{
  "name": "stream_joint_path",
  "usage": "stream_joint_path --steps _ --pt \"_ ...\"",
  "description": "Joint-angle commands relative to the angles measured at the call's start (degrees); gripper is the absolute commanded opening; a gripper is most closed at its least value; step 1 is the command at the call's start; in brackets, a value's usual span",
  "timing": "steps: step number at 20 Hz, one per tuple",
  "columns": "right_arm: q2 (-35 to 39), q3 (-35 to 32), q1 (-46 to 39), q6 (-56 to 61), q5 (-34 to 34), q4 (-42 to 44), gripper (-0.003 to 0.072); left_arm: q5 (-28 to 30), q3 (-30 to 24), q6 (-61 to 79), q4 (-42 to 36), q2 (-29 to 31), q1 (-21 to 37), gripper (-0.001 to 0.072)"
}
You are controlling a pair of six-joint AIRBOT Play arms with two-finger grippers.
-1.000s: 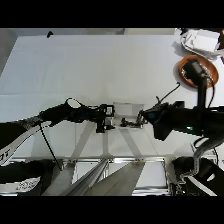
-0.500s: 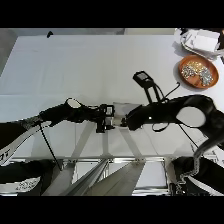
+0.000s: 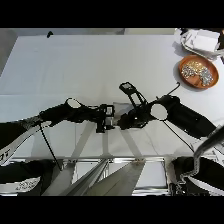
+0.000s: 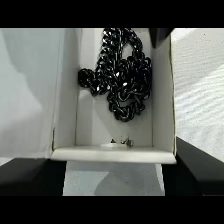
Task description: Fold the box and place the chain.
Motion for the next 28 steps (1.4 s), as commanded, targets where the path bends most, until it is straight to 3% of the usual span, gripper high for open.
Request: stream_joint_path --steps 1,5,8,11,12,13,19,28 --pt "3.9 1.0 -2.4 0.0 4.2 -0.9 0.0240 0.0 0.0 0.0 0.0 0.0 0.0 0.0251" --pt "15.1 1.0 -9.5 0.3 9.4 -7.1 0.0233 0.0 0.0 0.0 0.0 0.0 0.0 0.0251" --pt "17.6 0.9 -16.6 0.2 13.2 -11.1 0.0187 0.0 0.0 0.0 0.0 0.0 0.0 0.0251" --pt "13.8 0.8 -23.3 -0.1 12.5 -17.2 0.0221 0.0 0.0 0.0 0.0 0.0 0.0 0.0251" --pt "11.3 0.8 -25.3 -0.2 10.5 -18.4 0.0304 0.0 0.0 0.0 0.0 0.0 0.0 0.0251" --pt "8.3 0.8 -27.0 -1.2 8.7 -19.1 0.0329 0.0 0.0 0.0 0.0 0.1 0.0 0.0251" --pt "-9.7 0.9 -29.5 -3.7 1.3 -19.7 0.0329 0.0 0.0 0.0 0.0 0.0 0.0 0.0251" --pt "-14.3 0.9 -29.6 -3.0 -3.4 -20.1 0.0289 0.0 0.0 0.0 0.0 0.0 0.0 0.0251"
